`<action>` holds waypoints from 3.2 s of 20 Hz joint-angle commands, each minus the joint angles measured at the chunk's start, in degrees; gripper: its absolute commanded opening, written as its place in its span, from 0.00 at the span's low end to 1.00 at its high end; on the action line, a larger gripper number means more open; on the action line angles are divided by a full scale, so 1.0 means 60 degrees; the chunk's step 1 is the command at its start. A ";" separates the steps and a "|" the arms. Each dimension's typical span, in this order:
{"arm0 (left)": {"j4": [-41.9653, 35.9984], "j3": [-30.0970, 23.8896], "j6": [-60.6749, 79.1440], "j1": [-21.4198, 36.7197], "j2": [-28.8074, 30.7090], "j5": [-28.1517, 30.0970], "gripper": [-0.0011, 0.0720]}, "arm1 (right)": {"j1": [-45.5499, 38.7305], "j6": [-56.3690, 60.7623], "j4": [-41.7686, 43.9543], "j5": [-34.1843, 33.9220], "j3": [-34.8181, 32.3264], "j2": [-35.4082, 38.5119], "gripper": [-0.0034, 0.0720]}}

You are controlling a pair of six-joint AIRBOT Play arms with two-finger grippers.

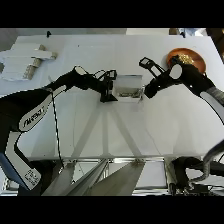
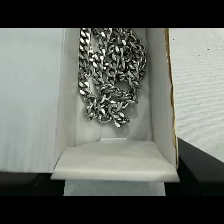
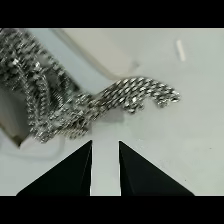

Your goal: Fold the box and place the chain.

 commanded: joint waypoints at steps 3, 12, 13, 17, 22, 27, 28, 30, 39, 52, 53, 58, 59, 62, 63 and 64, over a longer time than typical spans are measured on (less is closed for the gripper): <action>0.0004 0.0000 0.0000 0.0004 -0.0004 0.0000 0.53 | -0.0379 -0.3840 0.1224 0.1399 -0.0004 0.0066 0.37; 0.0004 0.0000 0.0000 0.0004 -0.0004 0.0000 0.53 | -0.0390 -0.5362 0.1934 0.0852 -0.0004 -0.0936 0.49; 0.0004 0.0000 0.0000 0.0004 -0.0004 0.0000 0.53 | -0.0390 -0.5366 0.1934 0.0710 -0.0004 -0.1089 0.49; 0.0004 0.0000 0.0000 0.0004 -0.0004 0.0000 0.53 | -0.0382 -0.5359 0.1949 0.0015 -0.0004 -0.1413 0.45; 0.0004 0.0000 0.0000 0.0004 -0.0004 0.0000 0.53 | -0.0382 -0.5064 0.1923 -0.0087 -0.0004 -0.1388 0.06; 0.0004 0.0000 0.0000 0.0004 -0.0004 0.0000 0.53 | -0.0382 -0.4703 0.1552 -0.0051 -0.0004 -0.0627 0.06; 0.0004 0.0000 0.0000 0.0004 -0.0004 0.0000 0.53 | -0.0382 -0.4626 0.1475 -0.0047 -0.0004 -0.0350 0.06; 0.0004 0.0000 0.0000 0.0004 -0.0004 0.0000 0.53 | -0.0382 -0.4342 0.1508 -0.0018 -0.0004 0.0222 0.06; 0.0004 0.0000 0.0000 0.0004 -0.0004 0.0000 0.53 | 0.0736 -0.4237 0.2506 -0.0277 0.0000 0.1158 0.06; 0.0004 0.0000 0.0000 0.0004 -0.0004 0.0000 0.53 | 0.2703 -0.2426 0.2437 -0.3614 0.0004 -0.0310 0.06; 0.0004 0.0000 0.0000 0.0004 -0.0004 0.0000 0.53 | 0.2703 -0.2222 0.2375 -0.3614 0.0000 -0.0390 0.06; 0.0004 0.0000 0.0000 0.0004 -0.0004 0.0000 0.53 | 0.2590 -0.2164 0.2331 -0.3552 0.0004 0.0029 0.49; 0.0004 0.0000 0.0000 0.0004 -0.0004 0.0000 0.53 | 0.2499 -0.2164 0.2331 -0.3359 0.0004 0.0208 0.49; 0.0004 0.0000 0.0000 0.0004 -0.0004 0.0000 0.53 | 0.1872 -0.2167 0.2280 -0.1978 0.0004 0.0790 0.49; 0.0004 0.0000 0.0000 0.0004 -0.0004 0.0000 0.53 | 0.1515 -0.2171 0.2197 -0.1410 0.0004 0.1024 0.49; 0.0004 0.0000 -0.0004 0.0004 -0.0004 0.0000 0.53 | 0.1086 -0.2200 0.2098 -0.0863 0.0004 0.1231 0.49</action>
